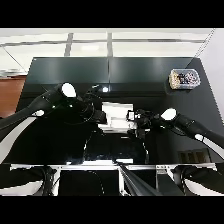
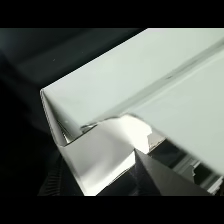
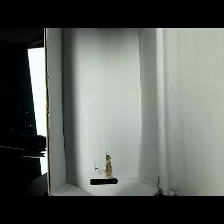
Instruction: Fold the box and place the chain.
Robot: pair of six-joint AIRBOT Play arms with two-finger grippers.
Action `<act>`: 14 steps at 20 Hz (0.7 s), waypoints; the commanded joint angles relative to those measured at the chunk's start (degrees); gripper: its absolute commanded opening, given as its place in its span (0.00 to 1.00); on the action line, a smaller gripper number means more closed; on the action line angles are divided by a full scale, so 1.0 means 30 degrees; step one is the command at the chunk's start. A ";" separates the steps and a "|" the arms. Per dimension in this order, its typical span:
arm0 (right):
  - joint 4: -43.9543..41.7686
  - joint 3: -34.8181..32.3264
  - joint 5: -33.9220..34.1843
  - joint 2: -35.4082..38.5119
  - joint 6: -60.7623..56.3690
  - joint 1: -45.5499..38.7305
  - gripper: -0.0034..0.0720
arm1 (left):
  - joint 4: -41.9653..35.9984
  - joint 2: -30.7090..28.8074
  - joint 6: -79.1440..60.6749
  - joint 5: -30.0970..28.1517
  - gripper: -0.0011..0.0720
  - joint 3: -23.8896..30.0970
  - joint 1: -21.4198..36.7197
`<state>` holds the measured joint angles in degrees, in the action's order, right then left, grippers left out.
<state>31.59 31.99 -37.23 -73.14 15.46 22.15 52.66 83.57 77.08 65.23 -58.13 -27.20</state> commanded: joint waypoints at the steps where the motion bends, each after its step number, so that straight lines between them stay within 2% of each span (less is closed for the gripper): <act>1: 0.0000 0.0000 0.0000 0.0000 0.0000 0.0000 0.15 | 0.1960 -0.0015 0.2251 -0.0168 0.68 -0.0794 -0.0911; 7: 0.0000 0.0000 0.0000 0.0000 0.0000 0.0000 0.15 | 0.3104 -0.0007 0.3490 -0.0408 0.68 -0.0852 -0.1494; 14: 0.0000 0.0000 0.0000 0.0000 0.0000 0.0000 0.15 | 0.2929 -0.0007 0.3993 -0.0678 0.68 -0.0860 -0.1727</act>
<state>31.59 31.99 -37.23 -73.14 15.49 22.15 61.25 83.57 88.05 63.48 -60.64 -32.03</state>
